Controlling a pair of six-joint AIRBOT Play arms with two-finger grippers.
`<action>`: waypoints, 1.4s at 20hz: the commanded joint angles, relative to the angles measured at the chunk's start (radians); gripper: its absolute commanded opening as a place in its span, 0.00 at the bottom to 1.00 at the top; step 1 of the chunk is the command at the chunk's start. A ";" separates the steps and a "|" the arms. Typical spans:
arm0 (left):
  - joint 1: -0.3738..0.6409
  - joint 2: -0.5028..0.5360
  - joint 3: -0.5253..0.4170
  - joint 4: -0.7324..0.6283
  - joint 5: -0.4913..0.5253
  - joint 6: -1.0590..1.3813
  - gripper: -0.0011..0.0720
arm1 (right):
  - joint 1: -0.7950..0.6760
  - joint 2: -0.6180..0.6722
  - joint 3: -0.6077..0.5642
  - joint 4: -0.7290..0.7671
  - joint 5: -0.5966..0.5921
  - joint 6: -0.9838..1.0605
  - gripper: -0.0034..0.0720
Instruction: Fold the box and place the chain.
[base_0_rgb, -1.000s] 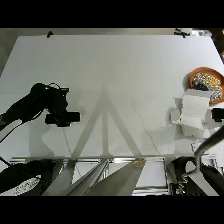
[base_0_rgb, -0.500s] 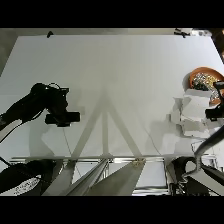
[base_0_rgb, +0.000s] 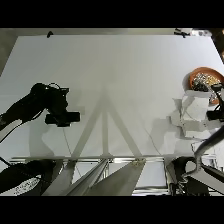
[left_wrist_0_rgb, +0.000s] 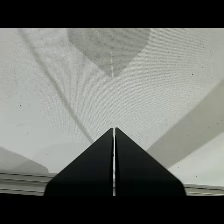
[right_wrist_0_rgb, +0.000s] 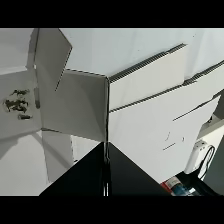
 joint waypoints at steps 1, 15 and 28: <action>0.000 0.001 0.000 0.000 0.000 0.000 0.03 | 0.001 0.025 0.000 0.195 0.000 -0.132 0.06; 0.000 0.001 0.000 0.000 0.064 0.000 0.03 | 0.301 0.334 -0.045 0.951 -0.133 -0.206 0.06; 0.000 0.001 0.000 0.005 -0.118 0.000 0.03 | 0.539 0.334 -0.216 0.844 -0.369 0.070 0.06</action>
